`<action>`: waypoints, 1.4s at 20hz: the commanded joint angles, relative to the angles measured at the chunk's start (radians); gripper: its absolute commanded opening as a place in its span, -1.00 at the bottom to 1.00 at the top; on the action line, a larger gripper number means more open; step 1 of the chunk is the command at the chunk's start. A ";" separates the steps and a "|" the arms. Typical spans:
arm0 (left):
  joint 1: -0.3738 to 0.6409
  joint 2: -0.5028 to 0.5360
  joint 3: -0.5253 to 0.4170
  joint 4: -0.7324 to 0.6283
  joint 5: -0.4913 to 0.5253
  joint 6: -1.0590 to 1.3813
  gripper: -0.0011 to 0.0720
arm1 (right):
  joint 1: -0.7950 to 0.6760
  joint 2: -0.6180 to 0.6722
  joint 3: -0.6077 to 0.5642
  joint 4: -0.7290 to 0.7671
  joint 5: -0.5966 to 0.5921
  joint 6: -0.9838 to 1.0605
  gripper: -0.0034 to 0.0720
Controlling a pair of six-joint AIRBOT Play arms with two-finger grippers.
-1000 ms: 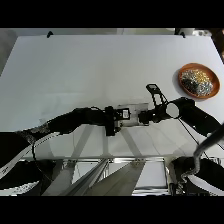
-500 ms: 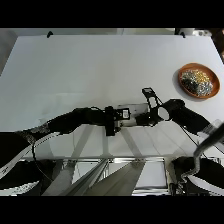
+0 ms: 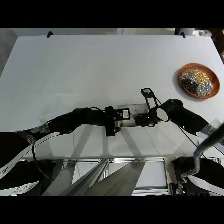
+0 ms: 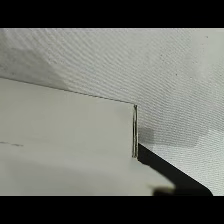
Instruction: Fold the box and place the chain.
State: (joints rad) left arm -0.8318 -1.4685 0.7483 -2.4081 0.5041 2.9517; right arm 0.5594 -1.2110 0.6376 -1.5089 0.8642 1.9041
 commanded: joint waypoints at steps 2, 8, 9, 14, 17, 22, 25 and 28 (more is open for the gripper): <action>0.001 0.001 0.000 0.000 0.001 0.000 -0.55 | 0.000 -0.002 -0.001 -0.014 -0.029 0.010 -0.23; 0.001 0.001 0.000 0.000 0.001 -0.001 -0.55 | 0.000 -0.002 -0.001 -0.035 -0.021 0.011 -0.87; 0.001 0.001 0.000 0.000 0.001 0.000 -0.55 | 0.000 -0.002 -0.001 -0.035 -0.021 0.011 -0.87; 0.001 0.001 0.000 0.000 0.000 0.000 -0.55 | 0.000 0.024 -0.001 -0.047 -0.011 -0.026 0.42; 0.001 0.001 0.000 0.000 0.000 0.000 -0.55 | 0.000 0.102 -0.001 -0.088 0.004 -0.055 0.44; 0.001 0.001 0.000 0.000 0.001 -0.001 -0.55 | -0.001 0.303 -0.001 -0.198 0.131 -0.074 0.49; 0.001 0.001 0.000 0.000 0.004 -0.001 -0.55 | -0.030 0.461 0.000 -0.265 0.114 -0.099 0.48; 0.001 0.001 0.000 0.000 0.006 -0.001 -0.55 | -0.266 0.510 0.020 -0.311 0.053 -0.161 0.46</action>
